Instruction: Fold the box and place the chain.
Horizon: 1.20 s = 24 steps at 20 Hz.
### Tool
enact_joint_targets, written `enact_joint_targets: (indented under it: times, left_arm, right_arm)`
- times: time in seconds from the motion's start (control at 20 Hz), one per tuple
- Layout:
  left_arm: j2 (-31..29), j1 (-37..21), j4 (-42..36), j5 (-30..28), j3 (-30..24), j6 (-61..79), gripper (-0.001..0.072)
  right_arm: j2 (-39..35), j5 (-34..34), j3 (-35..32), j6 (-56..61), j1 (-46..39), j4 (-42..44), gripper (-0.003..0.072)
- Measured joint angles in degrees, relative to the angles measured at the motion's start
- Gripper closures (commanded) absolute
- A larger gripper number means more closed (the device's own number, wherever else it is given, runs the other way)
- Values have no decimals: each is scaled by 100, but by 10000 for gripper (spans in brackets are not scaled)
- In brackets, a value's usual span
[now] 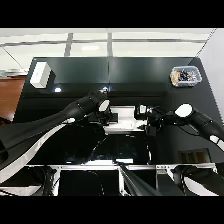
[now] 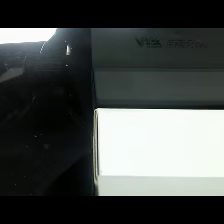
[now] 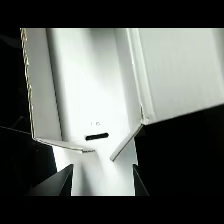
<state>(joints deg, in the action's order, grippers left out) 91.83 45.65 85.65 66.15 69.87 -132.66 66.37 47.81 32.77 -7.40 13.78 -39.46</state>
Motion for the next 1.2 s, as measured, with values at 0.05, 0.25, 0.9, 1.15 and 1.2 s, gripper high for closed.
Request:
enact_joint_targets:
  times: [0.05,0.25,0.9,1.15,1.2]
  left_arm:
    - [0,0,0,0,0,11,685]
    - [0,0,7,0,0,28,685]
    - [0,-2,48,-13,0,11,685]
    - [0,-2,44,-15,0,13,684]
    - [0,-2,44,-15,0,13,684]
  right_arm:
    - [52,-9,0,-105,50,76,392]
    - [221,-87,0,-354,321,232,512]
    - [376,-538,0,-466,616,909,560]
    - [393,-619,0,-463,619,1165,559]
    - [411,-649,0,-466,621,1200,560]
